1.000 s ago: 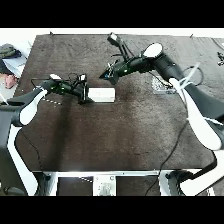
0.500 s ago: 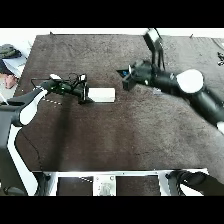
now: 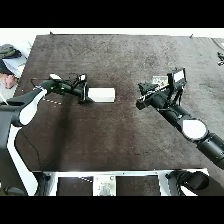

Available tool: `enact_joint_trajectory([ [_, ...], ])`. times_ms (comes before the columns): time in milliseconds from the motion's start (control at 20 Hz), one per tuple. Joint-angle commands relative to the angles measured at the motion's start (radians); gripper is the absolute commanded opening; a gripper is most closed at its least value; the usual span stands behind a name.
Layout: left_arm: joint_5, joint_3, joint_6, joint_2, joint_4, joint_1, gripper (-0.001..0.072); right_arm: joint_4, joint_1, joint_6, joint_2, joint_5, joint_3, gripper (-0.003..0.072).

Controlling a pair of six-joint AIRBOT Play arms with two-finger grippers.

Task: Fold the box and place the chain.

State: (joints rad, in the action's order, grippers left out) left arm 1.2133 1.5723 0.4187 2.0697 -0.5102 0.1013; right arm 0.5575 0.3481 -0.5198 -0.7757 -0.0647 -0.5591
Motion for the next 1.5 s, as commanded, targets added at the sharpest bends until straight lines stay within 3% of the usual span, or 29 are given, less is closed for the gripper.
enact_joint_trajectory([
  [0,-0.02,0.03,-0.045,-0.031,0.06,-0.02,0.0011,0.002,0.007,-0.002,0.017,-0.036,0.023,-0.0011],
  [200,-0.076,0.124,-0.256,-0.148,0.121,-0.129,0.001,0.002,0.007,-0.002,0.017,-0.036,0.023,-0.0011],
  [450,-0.346,0.128,-0.473,-0.301,0.12,-0.365,0.001,0.002,0.007,-0.001,0.017,-0.037,0.023,-0.0011],
  [550,-0.4,0.128,-0.579,-0.312,0.114,-0.467,0.0011,0.002,0.007,-0.001,0.017,-0.037,0.023,-0.0011],
  [750,-0.451,0.093,-0.808,-0.309,-0.072,-0.61,0.0012,0.002,0.007,-0.001,0.017,-0.036,0.023,-0.001],
  [950,-0.508,-0.003,-0.919,-0.303,-0.254,-0.637,0.0012,0.002,0.007,-0.001,0.016,-0.034,0.023,-0.0011],
  [1200,-0.679,-0.154,-0.918,-0.303,-0.226,-0.637,0.0012,0.003,0.007,-0.001,0.016,-0.026,0.023,-0.001],
  [1450,-0.677,-0.179,-0.916,-0.281,-0.215,-0.637,0.0012,0.002,0.007,-0.001,0.016,-0.025,0.023,-0.0011],
])
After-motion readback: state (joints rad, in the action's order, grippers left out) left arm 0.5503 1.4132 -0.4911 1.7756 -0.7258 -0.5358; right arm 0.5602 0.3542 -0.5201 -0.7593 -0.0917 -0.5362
